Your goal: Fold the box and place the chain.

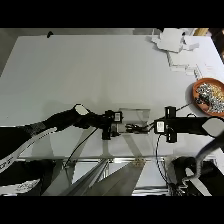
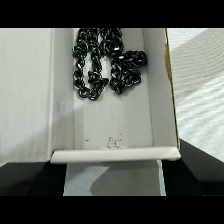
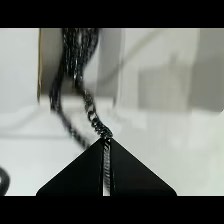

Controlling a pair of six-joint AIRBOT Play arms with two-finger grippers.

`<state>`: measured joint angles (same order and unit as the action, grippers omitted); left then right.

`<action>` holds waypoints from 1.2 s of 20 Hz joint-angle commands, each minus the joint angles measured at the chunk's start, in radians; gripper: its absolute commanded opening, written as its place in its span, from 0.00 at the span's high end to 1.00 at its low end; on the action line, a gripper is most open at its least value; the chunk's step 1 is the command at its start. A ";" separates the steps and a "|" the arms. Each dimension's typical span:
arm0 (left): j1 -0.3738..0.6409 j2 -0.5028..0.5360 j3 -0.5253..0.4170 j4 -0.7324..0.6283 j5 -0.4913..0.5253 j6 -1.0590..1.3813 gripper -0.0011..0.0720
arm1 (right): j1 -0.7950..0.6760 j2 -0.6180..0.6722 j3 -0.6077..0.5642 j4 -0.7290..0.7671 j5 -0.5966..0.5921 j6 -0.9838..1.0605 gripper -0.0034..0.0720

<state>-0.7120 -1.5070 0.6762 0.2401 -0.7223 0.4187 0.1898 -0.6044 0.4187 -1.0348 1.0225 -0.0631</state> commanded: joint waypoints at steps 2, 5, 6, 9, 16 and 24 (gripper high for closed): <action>0.000 0.001 0.000 0.000 0.000 0.000 0.69 | 0.145 0.066 0.000 0.362 -0.129 -0.040 0.93; 0.000 0.001 0.000 0.000 0.000 0.000 0.69 | 0.323 -0.005 0.000 0.386 -0.314 -0.039 0.92; 0.000 0.001 0.000 0.000 0.000 0.000 0.69 | 0.365 -0.039 0.000 0.380 -0.361 -0.038 0.92; 0.000 0.001 0.000 0.000 0.000 0.000 0.69 | 0.400 -0.156 0.000 0.372 -0.436 0.009 0.92; 0.000 0.001 0.000 0.000 0.000 0.000 0.69 | 0.257 -0.087 0.000 0.115 -0.276 0.100 0.78; 0.000 0.001 0.000 0.000 0.000 0.000 0.69 | -0.068 -0.079 -0.030 -0.023 -0.011 -0.024 0.60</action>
<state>-0.7120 -1.5070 0.6762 0.2401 -0.7227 0.4187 0.1879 -0.6449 0.4034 -1.0721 0.9577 -0.0097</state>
